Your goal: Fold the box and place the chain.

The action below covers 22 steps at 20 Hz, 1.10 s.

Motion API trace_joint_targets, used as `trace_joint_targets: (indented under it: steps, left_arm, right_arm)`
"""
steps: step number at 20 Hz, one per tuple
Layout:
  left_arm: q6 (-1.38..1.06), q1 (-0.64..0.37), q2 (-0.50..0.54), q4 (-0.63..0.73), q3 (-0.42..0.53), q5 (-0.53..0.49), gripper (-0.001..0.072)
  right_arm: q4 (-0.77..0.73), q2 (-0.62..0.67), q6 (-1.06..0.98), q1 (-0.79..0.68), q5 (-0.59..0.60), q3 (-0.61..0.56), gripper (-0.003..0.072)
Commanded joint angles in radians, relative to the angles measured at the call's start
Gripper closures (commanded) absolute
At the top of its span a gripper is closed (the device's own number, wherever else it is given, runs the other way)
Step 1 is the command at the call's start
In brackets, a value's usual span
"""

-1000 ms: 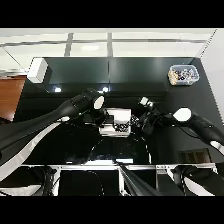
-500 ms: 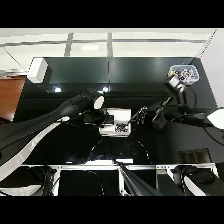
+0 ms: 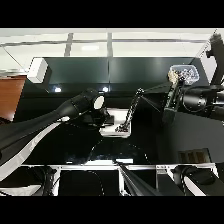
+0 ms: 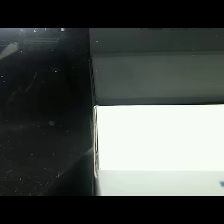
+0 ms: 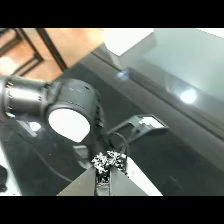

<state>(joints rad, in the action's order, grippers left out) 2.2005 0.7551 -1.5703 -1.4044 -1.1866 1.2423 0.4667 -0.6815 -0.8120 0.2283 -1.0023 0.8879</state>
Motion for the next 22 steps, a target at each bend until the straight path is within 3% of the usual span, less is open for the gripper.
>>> trace_joint_targets:
  steps: [1, 5, 11, 12, 13, 16, 22]
  left_arm:
    - [0.0, 0.0, 0.0, 0.003, 0.0, 0.0, 0.0684]
    - [0.0, 0.0, 0.0, 0.003, 0.0, 0.0, 0.0684]
    - [-0.001, 0.0, 0.0, 0.003, 0.0, 0.0, 0.0684]
    - [-0.001, 0.0, 0.0, 0.003, 0.0, 0.0, 0.0684]
    - [0.0, 0.0, 0.0, 0.003, 0.0, 0.0, 0.0684]
    - [-0.001, 0.0, 0.0, 0.003, 0.0, 0.0, 0.0684]
    - [-0.001, -0.001, -0.001, -0.001, 0.0, 0.0, 0.0684]
  right_arm:
    - [-0.043, -0.024, -0.019, 0.025, -0.01, 0.013, 0.0678]
    - [-0.013, -0.116, -0.035, 0.103, -0.006, -0.006, 0.0675]
    - [0.218, -0.196, -0.166, 0.127, -0.016, -0.01, 0.0655]
    - [0.218, -0.196, -0.166, 0.127, -0.019, -0.01, 0.0485]
    - [0.219, -0.196, -0.168, 0.127, -0.026, -0.01, 0.0368]
    - [0.288, -0.195, -0.168, 0.114, -0.04, -0.01, 0.0371]
    - [0.454, -0.194, -0.176, -0.106, -0.053, -0.01, 0.0372]
